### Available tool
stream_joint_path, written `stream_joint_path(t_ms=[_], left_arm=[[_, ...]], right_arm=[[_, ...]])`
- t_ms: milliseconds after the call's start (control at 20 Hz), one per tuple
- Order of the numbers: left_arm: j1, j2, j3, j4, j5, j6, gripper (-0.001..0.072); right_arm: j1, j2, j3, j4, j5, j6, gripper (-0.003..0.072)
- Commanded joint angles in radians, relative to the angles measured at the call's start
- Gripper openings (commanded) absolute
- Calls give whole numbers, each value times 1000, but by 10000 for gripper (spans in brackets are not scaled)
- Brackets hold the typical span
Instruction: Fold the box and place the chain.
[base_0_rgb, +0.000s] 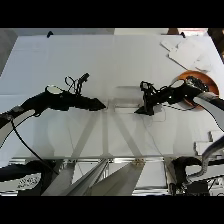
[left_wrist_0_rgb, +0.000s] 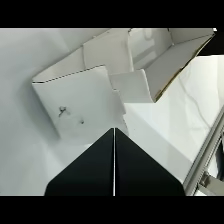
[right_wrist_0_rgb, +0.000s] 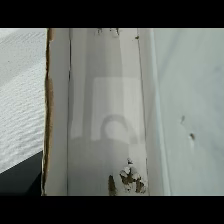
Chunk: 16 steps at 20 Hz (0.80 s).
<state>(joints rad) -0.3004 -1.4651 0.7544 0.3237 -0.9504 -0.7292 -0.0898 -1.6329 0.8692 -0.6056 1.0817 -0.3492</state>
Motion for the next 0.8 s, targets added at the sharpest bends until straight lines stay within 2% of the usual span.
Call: stream_joint_path(t_ms=[0, 250, 750], left_arm=[[46, 28, -1, 63, 7, -51, 1], [51, 27, -1, 277, 80, -196, 0], [-5, -3, -1, 275, 146, -248, -1]], right_arm=[[0, 0, 0, 0, 1, 0, 500], [0, 0, 0, 0, 1, 0, 500], [0, 0, 0, 0, 1, 0, 500]])
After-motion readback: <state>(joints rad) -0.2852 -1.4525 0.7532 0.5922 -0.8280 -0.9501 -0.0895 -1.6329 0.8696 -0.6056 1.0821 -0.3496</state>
